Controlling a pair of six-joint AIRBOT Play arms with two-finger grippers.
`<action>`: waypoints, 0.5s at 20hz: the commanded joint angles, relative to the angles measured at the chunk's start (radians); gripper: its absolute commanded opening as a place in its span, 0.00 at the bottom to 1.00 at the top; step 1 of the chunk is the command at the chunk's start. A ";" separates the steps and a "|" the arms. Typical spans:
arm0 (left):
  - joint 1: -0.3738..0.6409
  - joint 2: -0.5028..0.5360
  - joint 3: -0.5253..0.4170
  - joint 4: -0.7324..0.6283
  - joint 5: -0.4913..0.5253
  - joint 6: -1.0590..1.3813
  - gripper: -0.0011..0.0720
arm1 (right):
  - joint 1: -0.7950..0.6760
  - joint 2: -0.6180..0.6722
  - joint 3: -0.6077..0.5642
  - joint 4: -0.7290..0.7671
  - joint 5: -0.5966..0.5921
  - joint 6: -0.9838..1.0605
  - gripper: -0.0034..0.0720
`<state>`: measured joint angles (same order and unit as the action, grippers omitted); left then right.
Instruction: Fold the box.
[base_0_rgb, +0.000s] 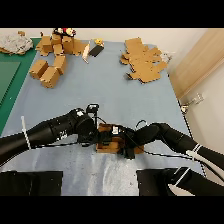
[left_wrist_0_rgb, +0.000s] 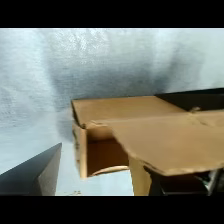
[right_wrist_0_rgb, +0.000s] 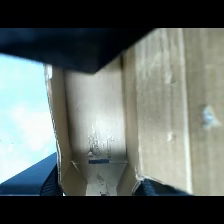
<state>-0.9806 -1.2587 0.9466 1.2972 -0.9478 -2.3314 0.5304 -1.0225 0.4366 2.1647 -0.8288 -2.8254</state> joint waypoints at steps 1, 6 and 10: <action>0.005 0.013 0.000 0.000 -0.013 0.001 0.82 | 0.001 0.000 0.001 0.000 0.000 0.000 0.64; 0.035 0.042 -0.003 -0.023 -0.023 0.004 0.82 | 0.001 0.000 0.000 0.000 0.000 0.000 0.64; 0.047 0.082 -0.018 -0.027 -0.021 0.005 0.82 | 0.001 0.000 0.001 0.000 0.000 0.000 0.64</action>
